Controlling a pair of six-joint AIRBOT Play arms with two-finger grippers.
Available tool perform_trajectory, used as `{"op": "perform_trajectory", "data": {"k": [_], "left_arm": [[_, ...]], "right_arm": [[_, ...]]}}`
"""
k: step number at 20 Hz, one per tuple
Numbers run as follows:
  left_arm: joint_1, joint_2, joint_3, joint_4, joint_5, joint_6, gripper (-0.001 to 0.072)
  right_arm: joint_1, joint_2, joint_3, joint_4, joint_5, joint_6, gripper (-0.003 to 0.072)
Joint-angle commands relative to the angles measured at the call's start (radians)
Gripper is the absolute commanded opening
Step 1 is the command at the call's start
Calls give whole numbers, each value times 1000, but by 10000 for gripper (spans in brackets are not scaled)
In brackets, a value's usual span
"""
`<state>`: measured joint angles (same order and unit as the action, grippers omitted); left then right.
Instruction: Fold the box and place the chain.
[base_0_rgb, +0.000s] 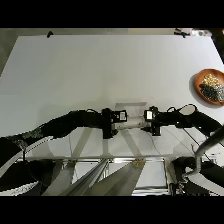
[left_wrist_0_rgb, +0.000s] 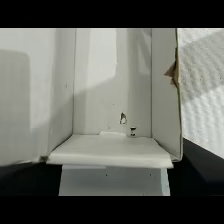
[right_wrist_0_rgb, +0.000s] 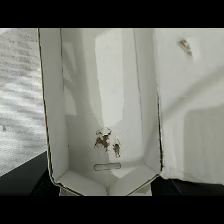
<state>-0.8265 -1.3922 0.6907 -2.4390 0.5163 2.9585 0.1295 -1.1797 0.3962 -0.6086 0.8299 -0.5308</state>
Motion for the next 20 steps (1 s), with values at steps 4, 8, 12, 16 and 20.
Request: {"op": "perform_trajectory", "data": {"k": [4, 8, 12, 16, 20], "left_arm": [[-5, -1, 0, -8, 7, 0, 362], [-5, -1, 0, -6, 3, 0, 266], [-5, -1, 0, -5, -5, 0, 274], [-5, -1, 0, 12, -5, 0, 274], [-5, -1, 0, 12, -4, 0, 274]], "right_arm": [[0, 1, 0, 3, -3, 2, 410], [0, 1, 0, 3, -3, 2, 410], [0, 1, 0, 3, -3, 2, 410], [0, 1, 0, 3, -3, 2, 410], [0, 1, 0, 3, -3, 2, 410]]}}
